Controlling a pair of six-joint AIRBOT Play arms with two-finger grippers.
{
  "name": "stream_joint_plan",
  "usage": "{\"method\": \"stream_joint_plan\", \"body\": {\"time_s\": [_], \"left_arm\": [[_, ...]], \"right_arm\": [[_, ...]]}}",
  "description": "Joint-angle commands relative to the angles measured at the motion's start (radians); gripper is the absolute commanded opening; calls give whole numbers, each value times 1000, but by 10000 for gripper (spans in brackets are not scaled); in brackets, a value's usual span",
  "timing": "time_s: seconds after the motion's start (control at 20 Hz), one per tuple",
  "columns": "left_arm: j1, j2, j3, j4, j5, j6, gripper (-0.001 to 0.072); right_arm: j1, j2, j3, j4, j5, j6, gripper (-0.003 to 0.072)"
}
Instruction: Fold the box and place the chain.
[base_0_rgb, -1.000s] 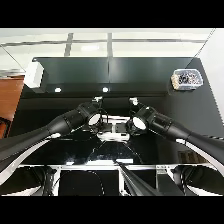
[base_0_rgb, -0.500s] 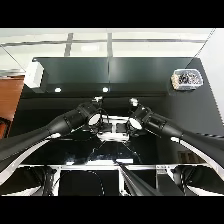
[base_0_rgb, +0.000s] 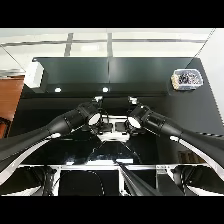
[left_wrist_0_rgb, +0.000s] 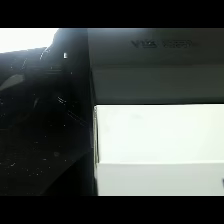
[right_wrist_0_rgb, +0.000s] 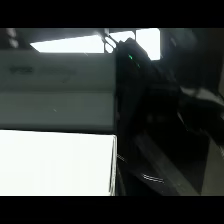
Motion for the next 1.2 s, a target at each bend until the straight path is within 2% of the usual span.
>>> {"method": "stream_joint_plan", "body": {"time_s": [0.0,0.2,0.25,0.3,0.35,0.55,0.6,0.65,0.7,0.95,1.1,1.15], "left_arm": [[1,-1,0,0,0,1,25],[1,-1,0,0,0,1,25],[1,-1,0,0,0,1,25],[1,-1,0,0,0,1,25],[1,-1,0,0,0,1,25],[1,-2,0,5,8,1,26],[1,-2,0,5,8,1,25],[1,-2,0,4,9,1,26],[1,-2,0,4,9,1,26],[1,-1,0,18,8,8,25],[1,3,0,68,0,-88,22],[5,2,0,72,2,-108,22]], "right_arm": [[0,0,5,0,15,0,225],[0,-12,5,2,19,-2,222],[1,-19,5,3,21,-2,170],[3,-26,5,3,23,-2,40],[3,-27,5,2,22,-2,10],[0,-21,5,2,60,-68,14],[0,-13,5,2,62,-67,127],[-3,-5,5,2,62,-67,311],[-5,6,5,-3,62,-68,351],[-19,100,5,-59,112,-140,350],[-68,218,5,-78,130,-219,349],[-90,257,5,-135,121,-227,348]]}}
